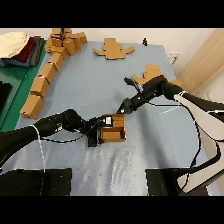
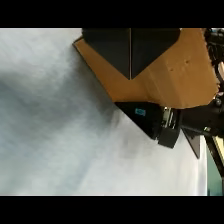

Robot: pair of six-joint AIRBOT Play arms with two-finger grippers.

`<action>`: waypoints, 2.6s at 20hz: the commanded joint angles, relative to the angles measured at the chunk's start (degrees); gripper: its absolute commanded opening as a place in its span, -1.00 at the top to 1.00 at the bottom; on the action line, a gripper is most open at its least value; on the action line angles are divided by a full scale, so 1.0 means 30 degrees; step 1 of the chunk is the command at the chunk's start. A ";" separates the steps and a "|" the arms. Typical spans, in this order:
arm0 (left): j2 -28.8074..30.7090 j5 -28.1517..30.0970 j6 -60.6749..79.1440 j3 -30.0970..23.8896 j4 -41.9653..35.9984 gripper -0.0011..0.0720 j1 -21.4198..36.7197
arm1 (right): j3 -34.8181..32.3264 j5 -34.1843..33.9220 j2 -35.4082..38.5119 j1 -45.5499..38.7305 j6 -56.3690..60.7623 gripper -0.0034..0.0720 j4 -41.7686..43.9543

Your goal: Fold the box.

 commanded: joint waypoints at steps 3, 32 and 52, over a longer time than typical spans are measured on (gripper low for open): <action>-0.0007 0.0000 0.0000 -0.0007 0.0000 0.00 -0.0007 | -0.3067 0.3067 0.3417 0.1508 -0.1639 0.90 -0.1545; -0.0007 0.0000 0.0000 -0.0007 0.0000 0.00 -0.0007 | -1.0134 1.4790 1.2772 1.4826 0.3402 0.90 -2.1085; -0.0007 0.0000 0.0000 -0.0007 0.0000 0.00 -0.0007 | -1.0513 1.5737 1.1402 1.5671 0.3563 -0.58 -2.3817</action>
